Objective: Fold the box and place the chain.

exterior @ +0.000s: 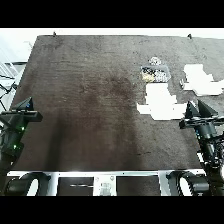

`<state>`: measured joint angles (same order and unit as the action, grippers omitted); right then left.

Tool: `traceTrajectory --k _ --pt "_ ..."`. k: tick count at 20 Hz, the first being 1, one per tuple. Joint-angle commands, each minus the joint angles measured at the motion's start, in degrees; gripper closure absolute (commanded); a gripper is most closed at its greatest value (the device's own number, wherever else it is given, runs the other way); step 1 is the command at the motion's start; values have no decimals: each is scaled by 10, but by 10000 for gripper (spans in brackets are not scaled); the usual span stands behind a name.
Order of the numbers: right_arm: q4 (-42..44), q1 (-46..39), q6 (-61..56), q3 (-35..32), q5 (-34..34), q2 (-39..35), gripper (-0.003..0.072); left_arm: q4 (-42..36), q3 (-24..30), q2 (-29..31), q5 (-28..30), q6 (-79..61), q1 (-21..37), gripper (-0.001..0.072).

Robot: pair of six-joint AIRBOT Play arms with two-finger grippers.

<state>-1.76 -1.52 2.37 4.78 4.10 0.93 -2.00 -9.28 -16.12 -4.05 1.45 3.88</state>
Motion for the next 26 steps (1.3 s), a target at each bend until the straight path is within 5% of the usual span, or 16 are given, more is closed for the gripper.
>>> traceTrajectory --k 1,4,5,9,12,15,18,20,22,26 --pt "1 0 -1 0 0 0 356 0 0 0 0 0 0 691" --pt "2 0 -9 2 7 0 347 0 0 0 0 0 0 691" --pt "2 0 -16 6 9 0 240 0 0 0 0 0 0 691" --pt "2 0 -33 46 -34 18 278 0 0 0 0 0 0 691" --pt "3 -3 -54 111 -98 111 276 0 0 0 0 0 0 691" --pt "21 -36 -69 193 -68 276 274 0 0 0 0 0 0 691" --pt "20 -141 -107 276 106 454 273 0 0 0 0 0 0 691" --pt "-111 -250 -249 339 295 549 273 0 0 0 0 0 0 691" --pt "-296 -348 -402 429 471 633 194 0 0 0 0 0 0 691" --pt "-424 -447 -475 601 644 756 173 0 0 0 0 0 0 691"
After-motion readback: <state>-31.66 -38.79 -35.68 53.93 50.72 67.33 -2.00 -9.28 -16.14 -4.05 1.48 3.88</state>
